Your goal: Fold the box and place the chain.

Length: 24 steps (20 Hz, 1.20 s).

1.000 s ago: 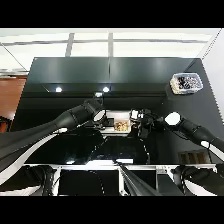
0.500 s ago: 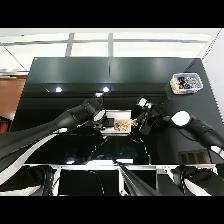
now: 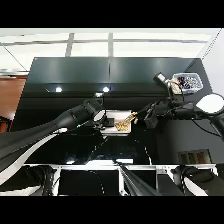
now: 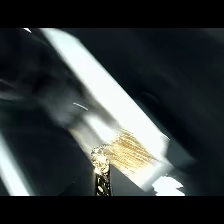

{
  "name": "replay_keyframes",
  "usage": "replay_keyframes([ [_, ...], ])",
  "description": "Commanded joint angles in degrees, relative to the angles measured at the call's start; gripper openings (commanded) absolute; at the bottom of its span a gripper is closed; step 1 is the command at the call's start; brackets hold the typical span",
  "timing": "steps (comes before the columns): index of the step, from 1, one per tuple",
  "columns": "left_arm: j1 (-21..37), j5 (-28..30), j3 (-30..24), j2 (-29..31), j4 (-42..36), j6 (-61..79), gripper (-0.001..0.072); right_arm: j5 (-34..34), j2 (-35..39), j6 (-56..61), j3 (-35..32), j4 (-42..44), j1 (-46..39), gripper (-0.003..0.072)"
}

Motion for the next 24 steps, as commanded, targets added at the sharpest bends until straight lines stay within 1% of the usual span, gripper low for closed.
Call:
replay_keyframes([
  [1, -0.02, 0.0, 0.0, 0.0, 0.0, 0.02, 0.0029, 1.14, -0.59, 2.34, 1.42, 9.51, 1.51, 0.0017],
  [3, -0.02, 0.0, 0.0, 0.0, 0.0, 0.02, 0.0029, -0.94, -3.08, 3.17, 1.4, 7.23, 4.85, 0.0017],
  [4, -0.02, 0.0, 0.0, 0.0, 0.0, 0.02, 0.0029, -2.14, -4.76, 3.82, 1.4, 4.66, 6.64, 0.0018],
  [5, -0.02, 0.0, 0.0, 0.0, 0.0, 0.02, 0.0029, -3.8, -6.05, 6.43, 1.4, 1.03, 7.69, 0.0097],
  [6, -0.02, 0.0, 0.0, 0.0, 0.0, 0.02, 0.0029, -5.07, -6.99, 9.4, 1.4, -2.4, 7.98, 0.0286],
  [7, -0.02, 0.0, 0.0, 0.0, 0.0, 0.02, 0.0029, -5.42, -7.19, 10.54, 1.44, -5.14, 7.41, 0.0316],
  [9, -0.02, 0.02, 0.0, 0.0, 0.0, 0.02, 0.0029, -1.36, -6.64, 10.51, 2.58, -6.69, 2.97, 0.0315],
  [11, -0.02, 0.2, 0.0, 0.0, 0.0, 0.02, 0.0029, 4.0, -5.18, 10.54, 4.72, -7.3, -4.92, 0.0314],
  [13, -0.02, -0.17, 0.0, 0.0, -0.31, 0.02, 0.0029, 6.29, -3.04, 10.51, 5.05, -8.0, -12.76, 0.0314],
  [15, -0.02, -0.28, 0.0, 0.0, -0.66, 0.02, 0.0029, 9.16, -2.56, 10.51, 4.96, -9.51, -18.08, 0.0314],
  [17, 0.0, 0.31, 0.0, -0.04, -0.33, 0.02, 0.0029, 9.68, -2.56, 10.51, 4.07, -9.64, -19.89, 0.0314],
  [19, 0.04, 1.31, 0.04, 0.0, -0.2, 1.4, 0.003, 9.49, -2.56, 10.51, 2.91, -9.53, -19.58, 0.0314],
  [22, 0.02, 1.05, 1.11, 0.39, -0.37, 1.51, 0.0033, 10.25, -2.56, 10.51, 2.23, -9.75, -19.37, 0.0314],
  [23, -0.07, 0.96, 1.86, 0.83, -0.26, 1.46, 0.0097, 10.49, -2.56, 10.49, 2.23, -9.77, -19.39, 0.0314],
  [24, -0.07, 1.03, 2.62, 1.46, -0.11, 1.38, 0.0284, 10.58, -2.56, 10.47, 2.23, -9.79, -19.39, 0.0314],
])
